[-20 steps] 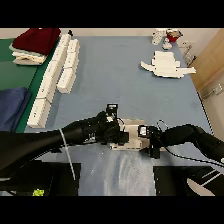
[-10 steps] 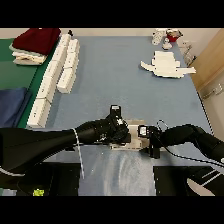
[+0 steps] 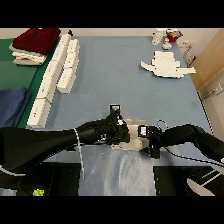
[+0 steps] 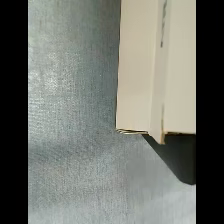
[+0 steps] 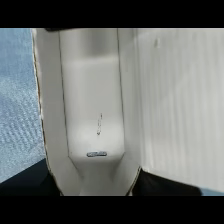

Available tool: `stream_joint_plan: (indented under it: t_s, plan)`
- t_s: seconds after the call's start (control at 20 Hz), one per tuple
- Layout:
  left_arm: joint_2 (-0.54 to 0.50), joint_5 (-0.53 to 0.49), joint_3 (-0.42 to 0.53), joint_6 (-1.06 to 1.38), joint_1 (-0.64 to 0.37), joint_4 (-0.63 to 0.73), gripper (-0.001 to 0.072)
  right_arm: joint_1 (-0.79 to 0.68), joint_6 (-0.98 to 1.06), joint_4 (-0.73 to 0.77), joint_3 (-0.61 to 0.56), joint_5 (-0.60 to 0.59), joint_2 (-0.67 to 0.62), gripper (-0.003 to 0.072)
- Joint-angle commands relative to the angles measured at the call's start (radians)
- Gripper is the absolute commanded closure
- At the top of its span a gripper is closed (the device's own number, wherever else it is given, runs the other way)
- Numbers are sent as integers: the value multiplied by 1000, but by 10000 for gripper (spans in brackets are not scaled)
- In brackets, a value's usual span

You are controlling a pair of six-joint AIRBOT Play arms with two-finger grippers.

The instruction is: Fold the box.

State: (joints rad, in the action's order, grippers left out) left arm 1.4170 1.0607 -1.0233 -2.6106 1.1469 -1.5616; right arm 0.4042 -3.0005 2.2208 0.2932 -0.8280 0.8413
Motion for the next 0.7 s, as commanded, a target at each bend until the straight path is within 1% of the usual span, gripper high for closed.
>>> stream_joint_plan:
  t_s: [0.0,0.05,0.15,0.25,0.35,0.4,0.45,0.5,0.65]
  plan:
    - [1,-8,-1,-1,0,2,409,1,0,1,1,0,0,178]
    - [1,-13,-1,-3,0,2,111,1,0,1,1,0,0,177]
    - [1,-13,-1,-7,0,2,98,1,0,1,1,0,0,178]
    - [1,-13,-1,-7,0,2,123,1,0,0,1,0,0,177]
    - [1,-13,-1,-7,0,2,124,1,0,1,1,0,0,178]
    - [1,-12,-1,-9,0,1,139,1,0,1,1,0,0,177]
    - [1,-5,-1,-16,0,2,497,1,0,1,1,0,0,178]
    - [1,-6,-1,-7,0,1,678,1,0,1,1,0,0,178]
    - [1,-5,-1,-3,0,1,673,1,0,1,1,0,0,178]
